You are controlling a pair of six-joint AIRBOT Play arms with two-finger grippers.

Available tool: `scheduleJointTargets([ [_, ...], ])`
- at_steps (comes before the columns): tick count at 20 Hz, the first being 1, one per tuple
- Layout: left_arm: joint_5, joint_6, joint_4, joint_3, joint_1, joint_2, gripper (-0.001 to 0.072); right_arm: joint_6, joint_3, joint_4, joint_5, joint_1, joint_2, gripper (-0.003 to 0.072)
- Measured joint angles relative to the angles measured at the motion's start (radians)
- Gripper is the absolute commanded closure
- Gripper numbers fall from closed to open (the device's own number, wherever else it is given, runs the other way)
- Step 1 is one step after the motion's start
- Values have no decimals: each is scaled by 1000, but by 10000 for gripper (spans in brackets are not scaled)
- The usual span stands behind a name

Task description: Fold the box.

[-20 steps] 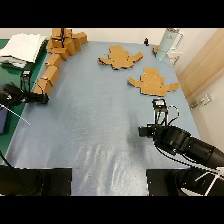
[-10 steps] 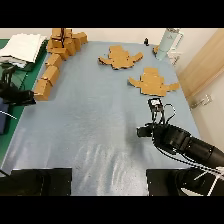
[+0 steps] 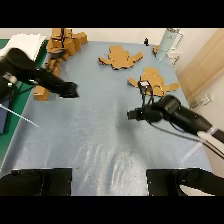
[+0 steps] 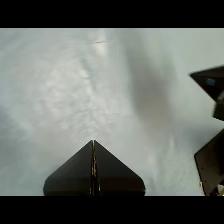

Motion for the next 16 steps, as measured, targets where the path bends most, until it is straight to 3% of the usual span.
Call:
scheduleJointTargets([
  [4,119,-72,37,0,-242,-63,696,-145,232,176,-93,-55,-190,681],
  [7,172,-98,53,0,-362,-130,695,-190,333,284,-122,-69,-292,681],
  [16,203,-114,64,0,-448,-198,695,-220,395,379,-146,-75,-365,680],
])
